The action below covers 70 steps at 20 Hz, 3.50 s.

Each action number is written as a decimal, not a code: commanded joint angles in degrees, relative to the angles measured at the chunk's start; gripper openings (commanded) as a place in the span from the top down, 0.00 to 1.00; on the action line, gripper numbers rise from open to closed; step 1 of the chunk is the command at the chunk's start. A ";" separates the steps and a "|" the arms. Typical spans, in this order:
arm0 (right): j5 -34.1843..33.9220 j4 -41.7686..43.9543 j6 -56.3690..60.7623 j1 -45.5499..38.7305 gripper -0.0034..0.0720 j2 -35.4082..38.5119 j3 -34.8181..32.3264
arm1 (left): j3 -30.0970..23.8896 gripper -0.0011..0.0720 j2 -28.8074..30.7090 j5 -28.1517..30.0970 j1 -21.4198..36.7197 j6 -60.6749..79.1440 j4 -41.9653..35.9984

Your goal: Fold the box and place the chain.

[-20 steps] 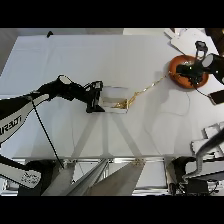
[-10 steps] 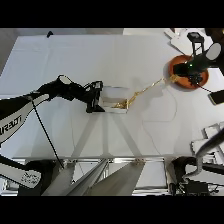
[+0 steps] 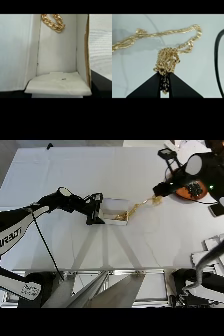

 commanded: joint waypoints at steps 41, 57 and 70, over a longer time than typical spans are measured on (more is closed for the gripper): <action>-1.51 11.43 -10.14 16.09 0.94 5.46 0.00 | 0.00 0.47 -0.04 0.00 -0.02 0.00 0.00; -6.49 18.75 -12.55 20.11 0.93 -7.13 0.00 | 0.00 0.47 -0.04 0.00 -0.02 0.00 0.00; -0.35 10.25 -24.06 16.98 0.44 0.96 -0.02 | 0.00 0.47 -0.04 0.00 -0.02 0.00 0.00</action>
